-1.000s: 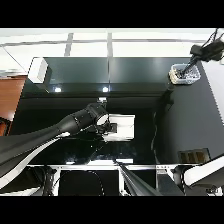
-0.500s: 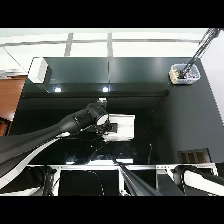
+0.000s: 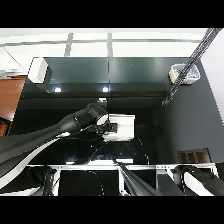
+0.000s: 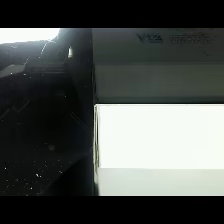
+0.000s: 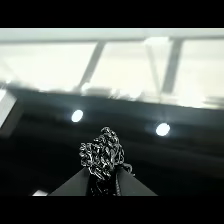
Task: Fold the box and place the chain.
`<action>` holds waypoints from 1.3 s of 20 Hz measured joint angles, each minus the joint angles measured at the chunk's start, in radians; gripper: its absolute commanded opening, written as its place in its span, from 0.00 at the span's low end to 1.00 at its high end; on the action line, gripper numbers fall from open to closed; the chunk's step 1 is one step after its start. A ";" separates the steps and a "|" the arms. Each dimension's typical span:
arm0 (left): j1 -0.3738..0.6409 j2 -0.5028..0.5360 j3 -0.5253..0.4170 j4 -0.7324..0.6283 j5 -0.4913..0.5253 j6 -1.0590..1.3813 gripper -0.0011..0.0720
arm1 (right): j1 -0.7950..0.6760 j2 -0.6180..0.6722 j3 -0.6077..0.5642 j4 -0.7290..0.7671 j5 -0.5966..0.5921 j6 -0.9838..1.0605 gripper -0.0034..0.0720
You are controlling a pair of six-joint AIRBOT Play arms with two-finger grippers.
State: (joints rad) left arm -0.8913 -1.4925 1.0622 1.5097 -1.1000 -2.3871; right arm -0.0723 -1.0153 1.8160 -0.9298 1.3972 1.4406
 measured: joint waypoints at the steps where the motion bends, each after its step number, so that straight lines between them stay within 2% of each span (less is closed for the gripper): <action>1: 0.000 0.000 0.000 0.000 0.000 0.000 0.05 | 0.036 0.005 0.000 0.003 0.037 0.000 0.07; 6: 0.000 0.000 0.000 0.000 0.000 0.000 0.05 | 0.182 0.018 0.000 -0.007 0.215 0.002 0.07; 12: 0.000 0.000 0.000 0.000 0.000 0.000 0.05 | 0.270 0.023 -0.031 -0.027 0.306 -0.011 0.07; 20: 0.000 0.000 0.000 0.000 0.000 0.000 0.05 | 0.291 0.036 -0.238 0.157 0.301 -0.067 0.07; 26: 0.000 0.000 0.000 0.000 -0.001 0.000 0.05 | 0.292 0.036 -0.290 0.237 0.223 -0.105 0.07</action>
